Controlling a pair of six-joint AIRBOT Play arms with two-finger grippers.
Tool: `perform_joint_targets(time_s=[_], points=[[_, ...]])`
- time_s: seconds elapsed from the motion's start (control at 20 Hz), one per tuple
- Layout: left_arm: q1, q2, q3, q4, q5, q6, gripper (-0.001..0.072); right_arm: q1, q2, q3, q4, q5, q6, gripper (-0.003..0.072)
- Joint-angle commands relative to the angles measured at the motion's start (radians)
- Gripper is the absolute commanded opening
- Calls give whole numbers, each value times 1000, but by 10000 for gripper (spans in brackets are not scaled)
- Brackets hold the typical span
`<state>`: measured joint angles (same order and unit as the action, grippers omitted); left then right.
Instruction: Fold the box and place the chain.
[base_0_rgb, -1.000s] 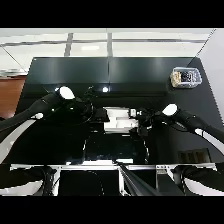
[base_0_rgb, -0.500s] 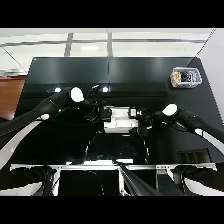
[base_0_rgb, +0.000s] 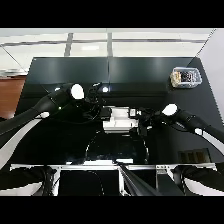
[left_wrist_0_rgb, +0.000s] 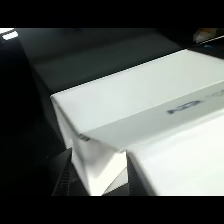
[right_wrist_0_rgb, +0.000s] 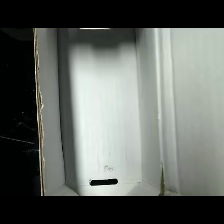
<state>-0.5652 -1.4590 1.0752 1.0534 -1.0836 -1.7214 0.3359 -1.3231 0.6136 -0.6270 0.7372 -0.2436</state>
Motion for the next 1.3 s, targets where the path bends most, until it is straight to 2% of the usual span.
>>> perform_joint_targets(time_s=[0.0, 0.15, 0.4, 0.5, 0.6, 0.7, 0.8, 1.0, 1.05, 1.1, 1.25], points=[[-5, 1, 4, 86, -40, -48, 400, 1, -1, 0, -1, 2, 0, 67], [-41, -6, 4, 205, -18, -154, 399, 1, -1, 0, -1, 2, 0, 67], [-129, -47, 4, 214, 54, -201, 399, 1, -1, 0, -1, 2, 0, 67], [-163, -47, 9, 309, 75, -303, 400, 1, -1, 0, -1, 2, 0, 67], [-191, -49, 27, 434, 48, -421, 399, 1, -1, 0, -1, 2, 0, 67], [-219, -61, 56, 501, -6, -475, 398, 1, -1, 0, 1, 2, 0, 67], [-238, -90, 89, 517, -46, -488, 398, 1, -1, 0, 2, 2, 0, 67], [-258, -129, 141, 515, -43, -545, 393, 1, -1, 0, 2, 3, 0, 67], [-257, -128, 146, 513, -43, -556, 285, 1, -1, 0, 2, 3, 0, 67], [-257, -128, 148, 512, -45, -557, 235, 1, -1, 0, 2, 3, 0, 67], [-257, -130, 148, 494, -58, -560, 235, 1, -1, 0, 2, 3, 0, 67]])
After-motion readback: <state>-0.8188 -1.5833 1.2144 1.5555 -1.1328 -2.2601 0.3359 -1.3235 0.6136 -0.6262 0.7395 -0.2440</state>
